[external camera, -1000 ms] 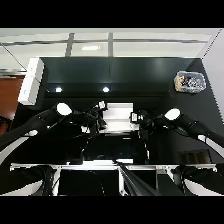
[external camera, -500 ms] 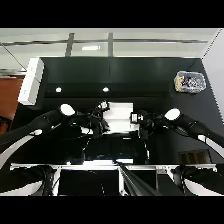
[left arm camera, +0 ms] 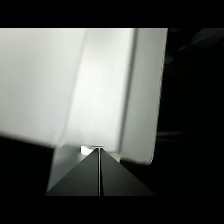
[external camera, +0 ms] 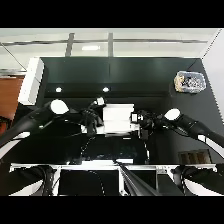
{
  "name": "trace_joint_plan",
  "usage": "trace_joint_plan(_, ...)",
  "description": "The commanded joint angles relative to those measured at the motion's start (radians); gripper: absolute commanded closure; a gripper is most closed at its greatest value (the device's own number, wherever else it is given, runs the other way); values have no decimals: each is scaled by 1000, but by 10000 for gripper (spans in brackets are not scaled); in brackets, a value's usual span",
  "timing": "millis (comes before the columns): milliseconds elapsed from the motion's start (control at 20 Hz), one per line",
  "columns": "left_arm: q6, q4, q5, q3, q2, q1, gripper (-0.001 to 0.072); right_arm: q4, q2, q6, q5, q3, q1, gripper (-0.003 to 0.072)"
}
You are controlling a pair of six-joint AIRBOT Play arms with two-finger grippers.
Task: Fold the box and place the chain.
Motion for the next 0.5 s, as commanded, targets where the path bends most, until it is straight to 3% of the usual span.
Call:
trace_joint_plan(0, -427, 407, -66, 16, 166, 97, 682, 0, 0, 1, 1, 0, 1, 485)
trace_joint_plan(100, -688, 608, -120, 7, 227, 192, 681, 0, 0, 1, 1, 0, 1, 485)
trace_joint_plan(200, -857, 624, -181, -28, 233, 288, 681, 0, 0, 0, 1, 0, 1, 484)
trace_joint_plan(250, -1067, 615, -199, -56, 224, 333, 681, 0, 0, 0, 1, 0, 1, 485)
trace_joint_plan(300, -1289, 588, -211, -90, 206, 382, 680, 0, 0, 0, 1, 0, 1, 485)
trace_joint_plan(350, -1352, 510, -212, -126, 188, 424, 679, 0, 0, 0, 1, 0, 1, 485)
trace_joint_plan(450, -1212, 243, -183, -196, 144, 486, 679, 0, 0, 0, 1, 0, 1, 485)
